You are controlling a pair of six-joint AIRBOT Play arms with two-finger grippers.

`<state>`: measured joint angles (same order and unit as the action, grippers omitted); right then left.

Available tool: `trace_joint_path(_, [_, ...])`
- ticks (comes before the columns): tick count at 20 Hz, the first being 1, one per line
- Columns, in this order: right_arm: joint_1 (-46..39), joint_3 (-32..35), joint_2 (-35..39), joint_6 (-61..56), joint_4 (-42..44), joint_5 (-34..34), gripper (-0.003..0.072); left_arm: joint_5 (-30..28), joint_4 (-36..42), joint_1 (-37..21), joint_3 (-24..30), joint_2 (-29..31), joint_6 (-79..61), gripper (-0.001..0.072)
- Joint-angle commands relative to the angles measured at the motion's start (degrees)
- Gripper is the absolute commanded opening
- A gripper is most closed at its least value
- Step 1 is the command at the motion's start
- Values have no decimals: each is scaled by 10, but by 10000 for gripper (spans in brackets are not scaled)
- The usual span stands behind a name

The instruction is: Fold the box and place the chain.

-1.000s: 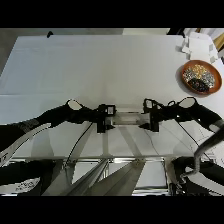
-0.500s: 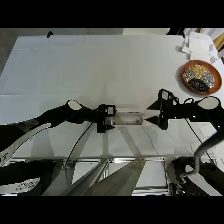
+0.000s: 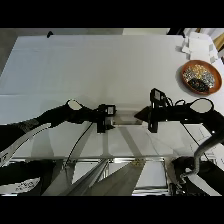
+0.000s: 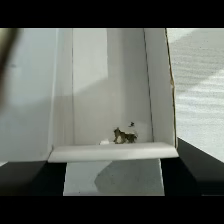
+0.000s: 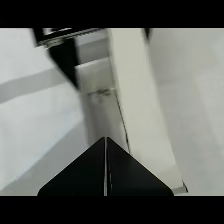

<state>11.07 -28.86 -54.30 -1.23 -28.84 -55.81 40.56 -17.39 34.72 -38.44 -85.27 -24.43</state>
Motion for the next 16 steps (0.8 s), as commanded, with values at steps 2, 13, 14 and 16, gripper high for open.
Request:
trace_joint_path(2, [19,0,-2,-84,41,168,14,0,0,0,0,0,0,271])
trace_joint_path(13, [19,0,-110,-127,22,195,14,0,0,0,0,0,0,271])
trace_joint_path(14, [19,0,-115,-136,13,195,14,0,0,0,0,0,0,271])
trace_joint_path(16, [19,0,-126,-155,-12,194,14,0,0,0,0,0,0,271])
